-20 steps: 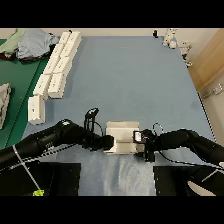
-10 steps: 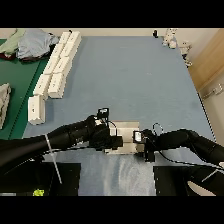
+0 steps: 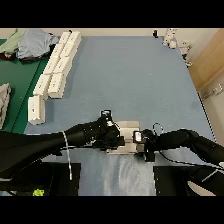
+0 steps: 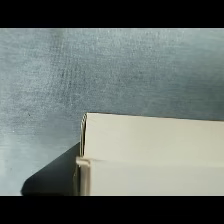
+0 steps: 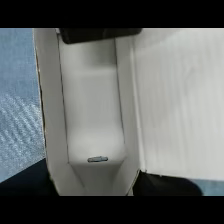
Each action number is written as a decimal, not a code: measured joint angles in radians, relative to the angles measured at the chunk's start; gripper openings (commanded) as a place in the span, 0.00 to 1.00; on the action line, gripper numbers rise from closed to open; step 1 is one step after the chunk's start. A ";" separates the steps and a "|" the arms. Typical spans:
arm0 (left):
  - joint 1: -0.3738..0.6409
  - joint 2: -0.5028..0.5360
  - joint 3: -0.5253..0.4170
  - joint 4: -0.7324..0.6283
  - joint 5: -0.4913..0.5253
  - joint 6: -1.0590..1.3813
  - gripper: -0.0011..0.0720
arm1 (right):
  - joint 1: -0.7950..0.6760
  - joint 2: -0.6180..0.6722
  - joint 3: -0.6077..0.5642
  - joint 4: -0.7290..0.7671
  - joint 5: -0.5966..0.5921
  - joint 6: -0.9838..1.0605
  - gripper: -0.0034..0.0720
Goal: Fold the box.
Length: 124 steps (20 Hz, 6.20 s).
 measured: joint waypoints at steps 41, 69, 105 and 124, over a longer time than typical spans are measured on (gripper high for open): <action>0.003 0.399 0.096 0.152 -0.315 0.520 0.03 | 0.000 0.000 0.000 0.002 0.000 0.000 0.75; 0.351 0.508 -0.632 -0.866 0.516 2.659 0.96 | 0.000 0.000 0.000 0.002 0.000 0.000 0.75; 0.305 0.330 -0.584 -0.932 0.594 2.753 0.73 | 0.000 0.000 0.000 0.000 -0.001 0.001 0.75; 0.304 0.330 -0.584 -0.930 0.611 2.753 0.73 | 0.000 0.000 0.000 0.002 0.006 0.000 0.92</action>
